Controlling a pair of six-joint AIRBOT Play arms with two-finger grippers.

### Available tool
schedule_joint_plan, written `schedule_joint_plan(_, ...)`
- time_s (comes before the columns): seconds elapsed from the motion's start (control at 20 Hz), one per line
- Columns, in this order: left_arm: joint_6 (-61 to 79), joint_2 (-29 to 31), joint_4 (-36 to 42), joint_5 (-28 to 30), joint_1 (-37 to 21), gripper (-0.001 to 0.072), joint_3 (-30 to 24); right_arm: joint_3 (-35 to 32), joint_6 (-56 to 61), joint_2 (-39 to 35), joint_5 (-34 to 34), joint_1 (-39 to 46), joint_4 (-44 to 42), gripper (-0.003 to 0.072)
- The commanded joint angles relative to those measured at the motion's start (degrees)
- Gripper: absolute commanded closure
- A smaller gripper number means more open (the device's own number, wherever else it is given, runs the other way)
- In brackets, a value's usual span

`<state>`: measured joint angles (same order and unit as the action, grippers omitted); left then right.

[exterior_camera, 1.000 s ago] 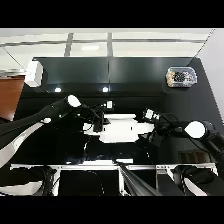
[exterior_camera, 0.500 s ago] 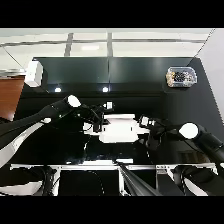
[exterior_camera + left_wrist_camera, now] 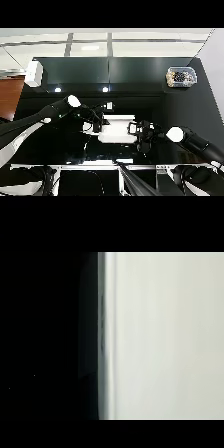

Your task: Fold the box and place the chain.

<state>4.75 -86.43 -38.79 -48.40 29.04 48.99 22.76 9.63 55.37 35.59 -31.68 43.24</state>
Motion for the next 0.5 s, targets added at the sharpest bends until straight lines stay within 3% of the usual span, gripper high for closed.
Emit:
schedule_joint_plan(0.0, 0.0, 0.0, 0.0, 0.1, 0.0, 0.0682, 0.0, 2.5, 0.0, 0.2, -0.6, -0.6, 2.0, -0.0022)
schedule_joint_plan(0.45, 0.0, 0.0, 0.0, -0.1, 0.0, 0.0682, 0.0, 6.7, -0.4, 0.2, 2.9, 8.3, 5.7, -0.0022)
